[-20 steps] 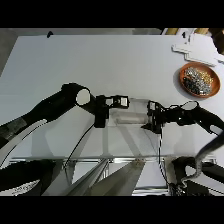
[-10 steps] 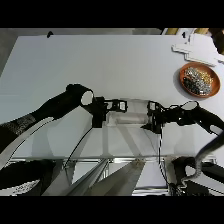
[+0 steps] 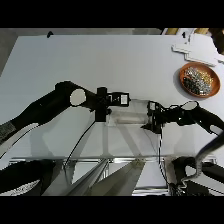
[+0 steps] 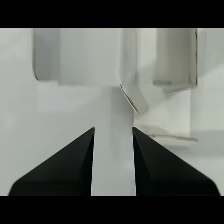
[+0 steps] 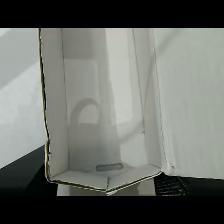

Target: Fold the box and place the chain.

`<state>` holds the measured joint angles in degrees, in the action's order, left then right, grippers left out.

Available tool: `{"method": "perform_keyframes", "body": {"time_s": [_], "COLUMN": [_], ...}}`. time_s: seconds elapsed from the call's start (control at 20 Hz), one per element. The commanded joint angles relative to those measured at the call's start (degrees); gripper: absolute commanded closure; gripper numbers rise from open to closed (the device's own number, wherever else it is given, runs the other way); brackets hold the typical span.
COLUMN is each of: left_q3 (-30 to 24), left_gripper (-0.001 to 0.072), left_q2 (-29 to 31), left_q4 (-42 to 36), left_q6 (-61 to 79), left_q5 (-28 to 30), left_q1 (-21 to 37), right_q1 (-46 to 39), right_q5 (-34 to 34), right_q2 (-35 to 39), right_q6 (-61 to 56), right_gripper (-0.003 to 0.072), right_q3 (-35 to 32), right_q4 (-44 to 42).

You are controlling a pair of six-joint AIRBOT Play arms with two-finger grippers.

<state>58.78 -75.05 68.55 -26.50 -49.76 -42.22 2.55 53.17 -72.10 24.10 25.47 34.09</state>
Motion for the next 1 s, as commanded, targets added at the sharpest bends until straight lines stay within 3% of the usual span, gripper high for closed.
{"method": "perform_keyframes", "body": {"time_s": [0.0, 0.1, 0.35, 0.6, 0.95], "left_q3": [0.04, 0.04, -0.09, -0.22, -0.20], "left_gripper": [0.0442, 0.0442, 0.0442, 0.0440, 0.0439], "left_q2": [-3.34, -5.86, -6.95, -7.65, -10.80], "left_q4": [-4.81, -4.81, -4.17, -3.58, -7.52], "left_q6": [2.29, 2.27, 1.84, 8.39, 14.95], "left_q5": [3.76, 2.38, -8.31, -5.86, -3.89], "left_q1": [-0.42, -0.37, 2.80, 4.42, 1.79], "right_q1": [0.00, 0.00, 0.00, 0.00, 0.00], "right_q5": [0.00, 0.02, 0.00, 0.00, 0.00], "right_q2": [0.04, 0.04, 0.04, 0.04, 0.04], "right_q6": [-0.02, -0.02, -0.02, -0.02, -0.02], "right_gripper": [0.0350, 0.0350, 0.0350, 0.0350, 0.0350], "right_q3": [0.04, 0.04, 0.04, 0.04, 0.04], "right_q4": [0.00, 0.02, 0.00, 0.00, 0.00]}}
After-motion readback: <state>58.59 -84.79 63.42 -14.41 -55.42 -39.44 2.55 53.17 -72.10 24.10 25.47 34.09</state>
